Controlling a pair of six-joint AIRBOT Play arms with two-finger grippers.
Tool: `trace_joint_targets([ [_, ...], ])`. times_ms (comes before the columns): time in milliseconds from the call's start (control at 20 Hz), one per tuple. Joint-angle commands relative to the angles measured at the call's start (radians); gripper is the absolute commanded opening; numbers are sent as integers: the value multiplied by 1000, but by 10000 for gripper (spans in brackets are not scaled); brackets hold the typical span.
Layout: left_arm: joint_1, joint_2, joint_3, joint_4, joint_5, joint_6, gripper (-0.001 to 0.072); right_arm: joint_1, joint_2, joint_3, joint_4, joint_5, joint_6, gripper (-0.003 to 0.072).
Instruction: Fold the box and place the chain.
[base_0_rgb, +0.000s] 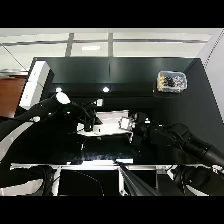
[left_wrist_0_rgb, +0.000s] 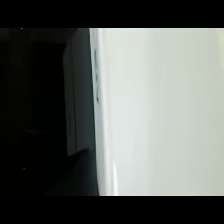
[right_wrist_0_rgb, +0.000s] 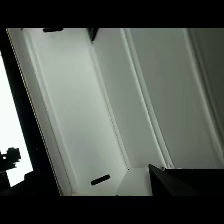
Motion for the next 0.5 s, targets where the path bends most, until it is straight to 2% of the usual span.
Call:
trace_joint_targets([
  [0,-6,17,1,1,5,8,24,-10,3,23,-19,-53,67,720],
  [200,-46,17,1,48,30,8,24,-23,3,23,-14,-24,34,720],
  [450,-90,18,1,130,75,6,24,-76,3,23,-3,-56,80,720],
])
